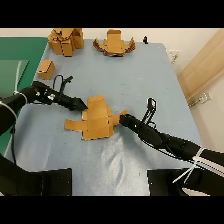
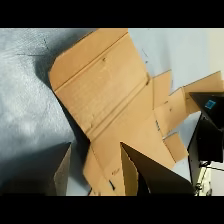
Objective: Fold the box.
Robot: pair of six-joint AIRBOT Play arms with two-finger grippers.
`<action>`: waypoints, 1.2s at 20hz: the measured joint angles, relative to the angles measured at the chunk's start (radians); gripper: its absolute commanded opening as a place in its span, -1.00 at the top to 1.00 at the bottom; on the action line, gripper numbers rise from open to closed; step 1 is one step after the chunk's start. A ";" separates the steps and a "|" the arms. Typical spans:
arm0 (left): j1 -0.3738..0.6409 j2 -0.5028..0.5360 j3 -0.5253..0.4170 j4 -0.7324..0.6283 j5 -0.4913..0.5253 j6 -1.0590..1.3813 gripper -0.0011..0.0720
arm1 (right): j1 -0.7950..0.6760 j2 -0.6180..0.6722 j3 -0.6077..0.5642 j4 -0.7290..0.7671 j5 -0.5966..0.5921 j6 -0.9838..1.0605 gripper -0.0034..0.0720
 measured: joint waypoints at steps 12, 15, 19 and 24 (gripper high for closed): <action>-0.043 -0.116 0.100 -0.074 -0.005 -0.037 0.05 | 0.000 0.006 0.002 0.000 0.005 -0.003 0.90; -0.043 -0.118 0.101 -0.105 -0.024 0.021 0.05 | 0.000 0.006 0.002 -0.001 0.005 -0.003 0.90; -0.043 -0.118 0.102 -0.156 -0.054 0.119 0.05 | 0.000 0.006 0.002 -0.001 -0.010 -0.003 0.90; -0.043 -0.118 0.102 -0.206 -0.093 0.270 0.05 | 0.002 0.006 0.002 -0.002 -0.021 -0.003 0.90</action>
